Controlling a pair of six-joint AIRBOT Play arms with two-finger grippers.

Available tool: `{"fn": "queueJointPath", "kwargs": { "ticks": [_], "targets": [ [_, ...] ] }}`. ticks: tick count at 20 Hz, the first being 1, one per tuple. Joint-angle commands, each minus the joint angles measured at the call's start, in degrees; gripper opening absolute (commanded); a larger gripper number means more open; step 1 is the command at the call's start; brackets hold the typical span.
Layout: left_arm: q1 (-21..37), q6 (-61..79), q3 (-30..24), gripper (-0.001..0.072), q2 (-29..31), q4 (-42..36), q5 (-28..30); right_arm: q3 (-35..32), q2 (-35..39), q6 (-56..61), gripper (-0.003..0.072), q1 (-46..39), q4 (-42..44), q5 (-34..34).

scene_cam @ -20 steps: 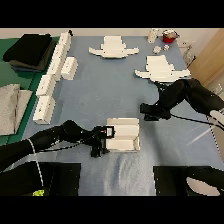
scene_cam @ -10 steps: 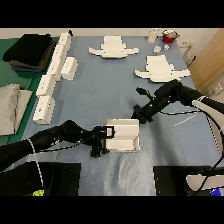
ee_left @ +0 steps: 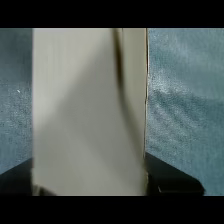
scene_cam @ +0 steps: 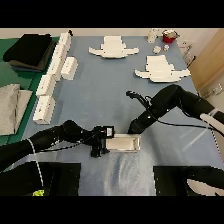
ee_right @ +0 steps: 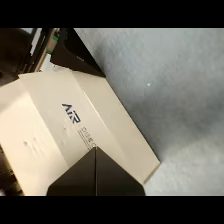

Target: Fold the box.

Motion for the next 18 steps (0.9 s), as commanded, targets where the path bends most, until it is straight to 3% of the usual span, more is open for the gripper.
{"fn": "queueJointPath", "kwargs": {
  "ticks": [1,7,10,11,12,13,15,17,18],
  "targets": [
    [0.00,0.00,0.00,0.0458,0.04,0.02,0.00,-6.10,8.79,-2.78,0.0001,6.91,-4.59,15.96],
    [0.00,0.00,0.00,0.0458,0.04,0.02,0.00,-17.73,20.41,-3.43,0.0001,18.75,-8.41,33.57],
    [0.00,0.00,0.00,0.0458,0.04,0.02,0.00,-20.72,24.57,-3.39,0.0009,23.32,-14.40,37.77],
    [0.00,0.00,0.00,0.0458,0.04,0.02,0.00,-20.74,24.61,-3.41,0.0042,23.80,-16.57,37.79],
    [0.00,0.00,0.00,0.0458,0.04,0.02,0.00,-20.74,24.48,-3.96,0.0213,24.15,-17.84,37.94],
    [0.00,0.00,0.00,0.0458,0.04,0.02,0.00,-20.74,24.46,-5.51,0.0313,24.48,-17.94,37.94],
    [0.00,0.00,0.00,0.0458,0.04,0.02,0.00,-20.59,24.50,-8.98,0.0329,24.83,-17.68,37.90],
    [0.00,0.00,0.00,0.0458,0.04,0.02,0.00,-20.48,24.55,-12.94,0.0499,24.83,-15.43,37.75],
    [0.00,0.00,0.00,0.0458,0.04,0.02,0.00,-20.46,24.55,-14.97,0.0532,24.83,-14.34,37.55]
  ]
}}
